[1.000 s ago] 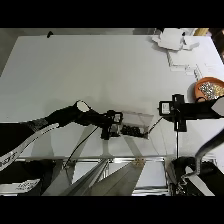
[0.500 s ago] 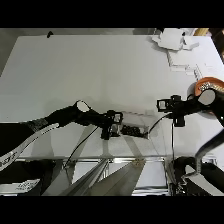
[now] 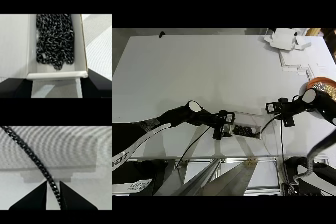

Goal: Fold the box and place the chain.

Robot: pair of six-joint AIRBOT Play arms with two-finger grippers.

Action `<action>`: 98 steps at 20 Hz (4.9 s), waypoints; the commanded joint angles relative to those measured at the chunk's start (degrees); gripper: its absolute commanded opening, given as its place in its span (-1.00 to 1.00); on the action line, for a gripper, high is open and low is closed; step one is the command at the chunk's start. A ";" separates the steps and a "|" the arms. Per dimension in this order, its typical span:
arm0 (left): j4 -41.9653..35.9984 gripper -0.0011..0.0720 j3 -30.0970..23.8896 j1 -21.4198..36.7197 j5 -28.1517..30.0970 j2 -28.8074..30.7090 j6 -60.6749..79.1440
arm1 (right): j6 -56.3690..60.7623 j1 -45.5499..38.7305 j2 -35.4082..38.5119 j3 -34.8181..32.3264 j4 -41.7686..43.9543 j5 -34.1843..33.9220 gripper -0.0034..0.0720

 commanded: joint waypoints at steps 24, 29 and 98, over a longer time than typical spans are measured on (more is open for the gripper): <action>0.00 -0.06 0.02 0.04 0.00 0.02 0.02 | 9.22 -0.02 25.35 -0.02 35.56 32.35 -0.86; 0.00 -0.06 0.02 0.04 0.00 0.02 0.02 | 9.27 7.26 26.03 -0.02 40.13 26.71 -0.86; 0.00 -0.06 0.02 0.04 0.02 0.02 0.02 | 46.53 41.99 13.51 1.99 1.66 -2.78 -0.02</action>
